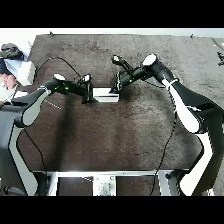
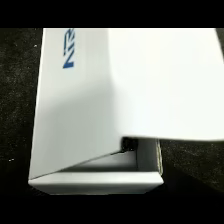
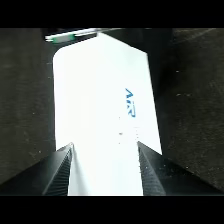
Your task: Fold the box and place the chain.
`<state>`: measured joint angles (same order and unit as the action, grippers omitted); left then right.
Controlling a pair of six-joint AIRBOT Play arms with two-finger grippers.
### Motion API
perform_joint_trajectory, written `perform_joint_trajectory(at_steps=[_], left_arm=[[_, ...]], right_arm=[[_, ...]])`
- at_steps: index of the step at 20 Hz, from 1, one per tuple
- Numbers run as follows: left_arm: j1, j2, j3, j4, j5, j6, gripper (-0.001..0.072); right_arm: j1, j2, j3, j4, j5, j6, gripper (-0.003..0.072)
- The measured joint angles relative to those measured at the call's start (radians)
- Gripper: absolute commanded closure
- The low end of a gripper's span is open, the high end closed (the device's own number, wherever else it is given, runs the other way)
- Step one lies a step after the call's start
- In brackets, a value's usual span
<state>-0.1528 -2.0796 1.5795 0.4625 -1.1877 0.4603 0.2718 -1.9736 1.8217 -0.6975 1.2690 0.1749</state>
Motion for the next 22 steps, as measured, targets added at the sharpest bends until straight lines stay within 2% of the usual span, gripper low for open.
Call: perform_joint_trajectory(at_steps=[1,2,9,10,20,22], left_arm=[[0.0,0.0,0.0,0.0,0.0,0.0,0.0386],[0.0,0.0,0.0,0.0,0.001,0.0,0.0386],[0.0,0.0,0.0,-0.001,0.002,-0.001,0.0386],[0.0,0.0,0.0,-0.001,0.002,-0.001,0.0386],[0.0,0.0,0.0,-0.001,0.001,0.0,0.0386],[0.0,0.0,0.0,-0.001,0.001,0.0,0.0386]], right_arm=[[0.003,0.0,0.0,-0.012,-0.012,0.0,0.0229],[0.008,0.0,0.0,-0.027,-0.028,0.0,0.0286],[0.018,0.006,0.0,-0.068,-0.087,0.0,0.0303],[0.017,0.008,0.0,-0.07,-0.092,0.0,0.0406],[0.03,0.013,0.0,-0.126,-0.088,0.004,0.0404],[0.036,0.013,0.0,-0.142,-0.087,0.007,0.0464]])
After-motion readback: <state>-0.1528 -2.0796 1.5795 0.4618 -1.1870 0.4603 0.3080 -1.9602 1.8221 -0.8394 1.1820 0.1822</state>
